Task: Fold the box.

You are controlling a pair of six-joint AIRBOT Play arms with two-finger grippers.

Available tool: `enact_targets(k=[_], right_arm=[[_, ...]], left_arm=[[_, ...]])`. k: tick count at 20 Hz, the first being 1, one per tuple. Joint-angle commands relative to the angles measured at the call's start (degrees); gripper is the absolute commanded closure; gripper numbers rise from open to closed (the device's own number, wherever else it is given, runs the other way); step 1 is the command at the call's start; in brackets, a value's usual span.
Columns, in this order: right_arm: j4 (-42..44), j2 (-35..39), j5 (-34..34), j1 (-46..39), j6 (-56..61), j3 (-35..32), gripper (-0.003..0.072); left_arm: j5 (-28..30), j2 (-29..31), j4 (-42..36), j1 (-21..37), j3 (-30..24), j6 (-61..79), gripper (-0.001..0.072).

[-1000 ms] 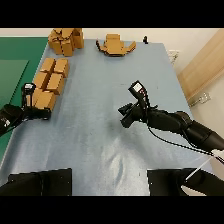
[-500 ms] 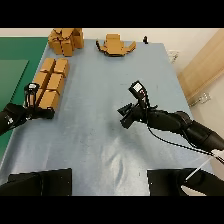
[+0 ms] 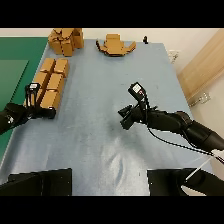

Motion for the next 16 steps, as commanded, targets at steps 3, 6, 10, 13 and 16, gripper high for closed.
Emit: enact_targets(k=[3, 6, 10, 13, 16], right_arm=[[0.02, -0.02, -0.59, 0.04, 0.04, -0.02, 0.0686], [0.02, -0.02, -1.07, 0.04, 0.04, -0.02, 0.0686], [0.02, -0.04, -1.53, 0.04, 0.07, -0.02, 0.0686], [0.02, -0.07, -1.49, 0.04, 0.46, -0.02, 0.0686], [0.02, -0.09, -1.51, 0.04, 0.55, -0.02, 0.0686]], left_arm=[[0.9, 0.02, -0.09, 0.0, 0.07, 0.07, 0.002], [2.14, 0.02, 0.07, 0.0, 0.24, 0.09, 0.002], [1.42, 0.04, 0.07, 0.0, 1.79, 0.07, 0.002], [-1.01, 0.04, 0.07, 0.0, 3.39, 0.07, 0.002], [-2.05, 0.07, 0.07, 0.0, 4.33, 0.09, 0.002]])
